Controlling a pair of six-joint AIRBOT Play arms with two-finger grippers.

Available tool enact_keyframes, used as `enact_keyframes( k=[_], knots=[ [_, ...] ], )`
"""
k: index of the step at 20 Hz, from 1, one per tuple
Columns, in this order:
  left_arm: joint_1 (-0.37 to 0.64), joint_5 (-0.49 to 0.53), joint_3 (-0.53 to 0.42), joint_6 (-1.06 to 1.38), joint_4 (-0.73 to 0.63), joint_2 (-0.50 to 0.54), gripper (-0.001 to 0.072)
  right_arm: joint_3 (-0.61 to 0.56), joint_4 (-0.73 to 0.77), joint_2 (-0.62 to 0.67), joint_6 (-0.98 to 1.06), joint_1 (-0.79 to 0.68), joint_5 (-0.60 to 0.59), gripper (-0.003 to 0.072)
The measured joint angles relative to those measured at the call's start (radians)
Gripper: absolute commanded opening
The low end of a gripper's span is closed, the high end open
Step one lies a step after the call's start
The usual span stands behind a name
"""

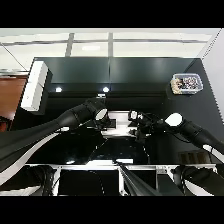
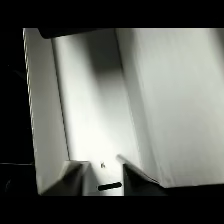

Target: Fold the box and place the chain.

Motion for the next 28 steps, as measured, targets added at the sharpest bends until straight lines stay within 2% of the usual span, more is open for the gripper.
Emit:
enact_keyframes(
  k=[1, 3, 6, 10, 12, 14, 17, 23, 24, 25, 26, 28],
  knots=[
    [0.0, 0.005, 0.0, 0.0, -0.001, 0.0, 0.0027, 0.0, 0.007, -0.001, 0.01, 0.0, 0.003, 0.0019],
    [0.0, 0.004, 0.0, -0.002, -0.002, 0.0, 0.0027, 0.002, 0.002, 0.0, 0.068, -0.005, 0.003, 0.0017],
    [0.0, 0.003, 0.0, -0.003, -0.002, 0.0, 0.0027, 0.021, -0.085, 0.037, 0.293, -0.062, 0.035, 0.0017],
    [0.0, 0.002, 0.0, -0.002, -0.002, 0.0, 0.0027, 0.044, -0.311, 0.141, 0.746, -0.281, 0.094, 0.0017],
    [0.0, 0.002, 0.0, -0.001, -0.002, 0.0, 0.0027, 0.032, -0.37, 0.165, 0.969, -0.422, 0.109, 0.0017],
    [0.0, 0.002, 0.0, -0.001, -0.002, 0.0, 0.0027, -0.005, -0.354, 0.17, 1.105, -0.523, 0.127, 0.0017],
    [0.0, 0.001, 0.0, -0.001, -0.001, 0.0, 0.0027, -0.065, -0.277, 0.126, 1.178, -0.559, 0.177, 0.0018],
    [0.0, 0.001, 0.0, -0.002, -0.001, 0.0, 0.0027, -0.085, -0.038, -0.026, 1.076, -0.408, 0.243, 0.0021],
    [0.0, 0.0, 0.0, -0.002, -0.001, 0.0, 0.0027, -0.071, -0.017, -0.036, 1.064, -0.391, 0.251, 0.009],
    [0.0, 0.0, 0.0, -0.002, -0.001, 0.0, 0.0027, -0.05, -0.007, -0.045, 1.05, -0.378, 0.269, 0.0376],
    [0.0, 0.001, 0.0, -0.002, -0.001, 0.0, 0.0026, -0.027, -0.005, -0.05, 1.037, -0.37, 0.291, 0.0555],
    [0.0, 0.0, 0.0, -0.002, -0.001, 0.0, 0.0027, 0.029, -0.017, -0.058, 1.016, -0.359, 0.346, 0.0574]
  ],
)
